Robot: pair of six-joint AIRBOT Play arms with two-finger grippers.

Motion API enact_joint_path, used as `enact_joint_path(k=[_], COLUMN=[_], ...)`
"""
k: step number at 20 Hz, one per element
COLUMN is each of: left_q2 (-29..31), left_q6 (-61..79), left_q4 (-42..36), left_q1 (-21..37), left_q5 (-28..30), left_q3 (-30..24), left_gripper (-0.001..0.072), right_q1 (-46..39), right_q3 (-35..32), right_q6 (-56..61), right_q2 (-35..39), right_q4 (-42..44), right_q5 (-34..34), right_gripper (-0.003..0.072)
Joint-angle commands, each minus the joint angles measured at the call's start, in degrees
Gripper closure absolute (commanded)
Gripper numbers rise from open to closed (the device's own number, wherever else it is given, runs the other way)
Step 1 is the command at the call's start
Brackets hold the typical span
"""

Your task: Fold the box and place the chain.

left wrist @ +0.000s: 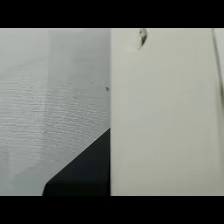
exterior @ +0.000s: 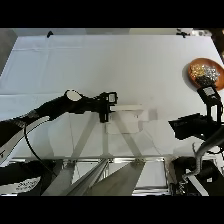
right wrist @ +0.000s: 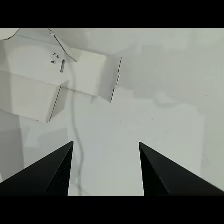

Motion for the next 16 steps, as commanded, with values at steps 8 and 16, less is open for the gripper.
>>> enact_joint_path(k=[8,16], left_q2=[-2.25,-2.71], left_q6=[-0.20,-0.20], left_q4=[-2.75,-2.75], left_q1=[-0.83,-1.46], left_q5=[1.22,1.38], left_q3=[0.02,0.02], left_gripper=[0.0702,0.0702], right_q1=[-0.02,-0.02], right_q3=[0.00,0.02], right_q6=[0.00,0.00], right_q2=[-0.04,-0.04], right_q4=[0.02,0.00], right_q5=[0.00,0.00], right_gripper=[0.0227,0.0227])
